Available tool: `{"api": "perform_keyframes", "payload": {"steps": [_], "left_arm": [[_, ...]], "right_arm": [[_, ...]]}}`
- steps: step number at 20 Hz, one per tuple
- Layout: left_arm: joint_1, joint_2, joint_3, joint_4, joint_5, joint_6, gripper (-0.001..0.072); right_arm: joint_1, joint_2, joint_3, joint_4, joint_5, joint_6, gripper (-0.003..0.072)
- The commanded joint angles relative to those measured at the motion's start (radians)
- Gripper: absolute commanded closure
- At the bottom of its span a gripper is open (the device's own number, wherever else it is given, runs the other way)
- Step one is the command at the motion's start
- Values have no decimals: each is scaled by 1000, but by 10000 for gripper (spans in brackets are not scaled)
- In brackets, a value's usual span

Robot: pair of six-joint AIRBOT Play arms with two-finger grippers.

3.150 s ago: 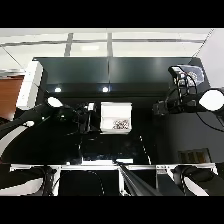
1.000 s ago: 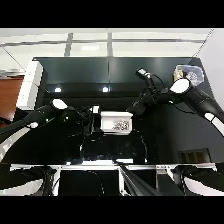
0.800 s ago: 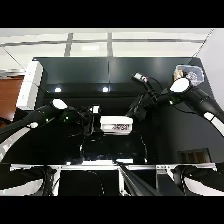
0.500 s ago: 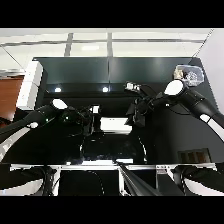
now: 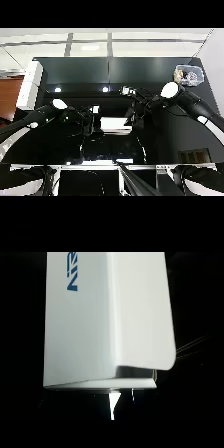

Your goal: Fold the box and place the chain.

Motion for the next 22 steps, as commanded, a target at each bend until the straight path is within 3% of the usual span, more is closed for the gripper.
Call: {"api": "perform_keyframes", "payload": {"steps": [1,4,6,19,22], "left_arm": [[-1,-1,0,0,0,1,354],[-1,-1,0,0,0,1,354],[-1,-1,0,0,0,0,354],[-1,-1,0,0,0,1,354],[-1,-1,0,0,0,1,353]], "right_arm": [[2,-1,1,-31,16,9,382],[2,-1,1,-59,40,23,384],[2,-1,1,-58,31,29,451],[26,-1,0,-114,16,40,448],[26,-1,0,-115,16,40,410]]}}
